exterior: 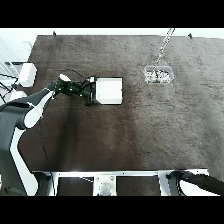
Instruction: Fold the box and place the chain.
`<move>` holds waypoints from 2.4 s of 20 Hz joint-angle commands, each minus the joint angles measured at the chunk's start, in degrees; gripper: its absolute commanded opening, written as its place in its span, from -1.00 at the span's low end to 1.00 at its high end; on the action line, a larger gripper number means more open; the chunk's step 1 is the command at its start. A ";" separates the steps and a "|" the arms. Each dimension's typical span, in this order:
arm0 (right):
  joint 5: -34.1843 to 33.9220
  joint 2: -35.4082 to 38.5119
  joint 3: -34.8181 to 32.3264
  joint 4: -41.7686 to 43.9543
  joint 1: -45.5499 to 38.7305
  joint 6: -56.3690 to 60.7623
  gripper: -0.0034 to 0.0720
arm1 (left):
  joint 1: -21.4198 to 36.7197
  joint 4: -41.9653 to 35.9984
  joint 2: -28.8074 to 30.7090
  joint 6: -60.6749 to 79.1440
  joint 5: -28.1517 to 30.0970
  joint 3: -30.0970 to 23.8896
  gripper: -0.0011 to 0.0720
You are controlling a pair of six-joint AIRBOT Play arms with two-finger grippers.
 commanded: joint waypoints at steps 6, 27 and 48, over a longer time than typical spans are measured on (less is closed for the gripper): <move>3.56 2.58 -2.84 0.02 11.45 -0.28 -0.88 | 0.07 0.02 0.00 0.00 0.00 0.00 0.47; -5.64 -1.77 -9.22 4.22 20.92 -0.07 -0.88 | 0.07 0.00 0.00 0.00 -0.02 0.00 0.47; -35.95 -17.84 -41.46 15.67 20.92 6.40 -0.85 | 0.07 0.00 0.00 0.00 0.00 0.00 0.47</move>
